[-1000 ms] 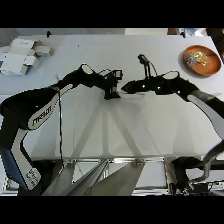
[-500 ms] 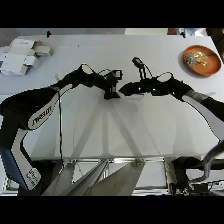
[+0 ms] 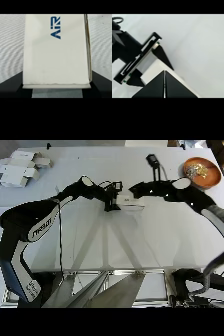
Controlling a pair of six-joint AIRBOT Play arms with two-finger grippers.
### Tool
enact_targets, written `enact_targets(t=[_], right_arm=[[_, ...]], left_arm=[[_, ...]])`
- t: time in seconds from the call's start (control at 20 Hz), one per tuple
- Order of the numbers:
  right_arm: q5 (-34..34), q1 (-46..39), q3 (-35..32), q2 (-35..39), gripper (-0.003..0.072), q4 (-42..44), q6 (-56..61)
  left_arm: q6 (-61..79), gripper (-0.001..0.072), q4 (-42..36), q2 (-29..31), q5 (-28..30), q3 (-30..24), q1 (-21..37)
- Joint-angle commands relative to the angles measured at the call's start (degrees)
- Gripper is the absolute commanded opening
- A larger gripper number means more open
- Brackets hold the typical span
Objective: Fold the box and place the chain.
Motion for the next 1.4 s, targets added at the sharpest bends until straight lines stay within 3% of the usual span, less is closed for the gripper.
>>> enact_targets(t=[0.0,0.15,0.4,0.85,1.05,1.35], right_arm=[[7.6,-5.0,-0.6,2.5,0.0013,-1.7,-0.1],[10.9,-8.5,-5.4,2.5,0.0013,-1.6,-0.1],[8.2,-9.2,-13.0,2.3,0.0013,-1.7,-1.8],[7.4,-9.2,-13.8,0.2,0.0015,-1.2,-1.7],[8.0,-9.1,-13.6,8.3,0.0015,0.1,-1.8],[-5.0,-11.1,-9.6,22.8,0.0015,-4.1,-1.4]], left_arm=[[0.1,0.0421,0.1,0.0,0.0,0.0,0.0],[0.1,0.0421,0.1,0.0,-0.1,0.0,0.0],[0.1,0.0421,0.1,0.0,-0.1,0.0,0.0],[0.1,0.0421,0.1,0.0,0.0,0.0,0.0],[0.1,0.0421,0.1,0.0,-0.1,0.0,0.0],[0.1,0.0421,0.1,0.0,-0.1,0.0,0.0]])
